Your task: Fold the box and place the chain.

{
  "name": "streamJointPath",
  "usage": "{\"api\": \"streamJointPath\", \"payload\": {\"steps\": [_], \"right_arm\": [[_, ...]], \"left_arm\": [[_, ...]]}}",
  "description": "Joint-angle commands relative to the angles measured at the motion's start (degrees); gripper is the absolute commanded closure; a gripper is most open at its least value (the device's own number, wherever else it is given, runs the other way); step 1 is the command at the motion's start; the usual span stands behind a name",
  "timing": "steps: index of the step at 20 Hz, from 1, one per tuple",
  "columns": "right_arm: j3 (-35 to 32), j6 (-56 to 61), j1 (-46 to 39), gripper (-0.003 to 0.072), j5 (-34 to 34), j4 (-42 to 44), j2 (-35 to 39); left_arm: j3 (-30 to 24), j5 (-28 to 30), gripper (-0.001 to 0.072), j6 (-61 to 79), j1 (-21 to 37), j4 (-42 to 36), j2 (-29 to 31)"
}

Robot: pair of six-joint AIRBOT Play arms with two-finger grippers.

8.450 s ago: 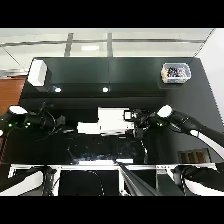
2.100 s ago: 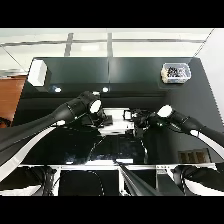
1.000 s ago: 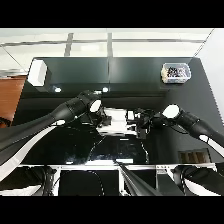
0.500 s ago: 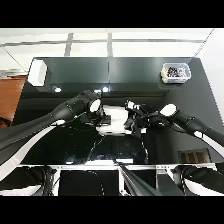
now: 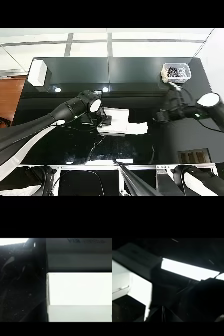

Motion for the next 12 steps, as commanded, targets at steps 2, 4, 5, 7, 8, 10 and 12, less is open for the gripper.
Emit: {"api": "streamJointPath", "payload": {"steps": [2,4,5,7,8,10,12], "right_arm": [[-10.23,12.39,-8.09,0.0674,-2.93,7.63,-1.73],[-13.27,8.52,-2.47,0.0674,-6.21,12.33,-5.64],[-13.46,6.14,0.9,0.0674,-7.08,14.84,-8.13],[-13.14,0.55,6.12,0.0674,-7.78,22.97,-12.28],[-12.68,-1.9,8.28,0.0674,-7.89,26.97,-13.99],[-10.93,-3.5,11.02,0.0674,-7.78,29.42,-15.17],[-7.17,-7.63,10.88,0.0674,-3.41,28.48,-15.15]], "left_arm": [[0.04,0.13,0.0686,0.0,0.0,0.11,-0.04],[0.04,0.11,0.0686,0.0,0.0,0.09,-0.04],[0.04,0.09,0.0686,0.0,0.0,0.11,-0.04],[0.04,0.13,0.0686,0.0,0.0,0.11,-0.04],[0.04,0.13,0.0686,0.0,0.0,0.11,-0.04],[0.04,0.09,0.0685,0.0,0.0,0.11,-0.04],[0.04,0.09,0.0686,0.0,0.0,0.11,-0.04]]}}
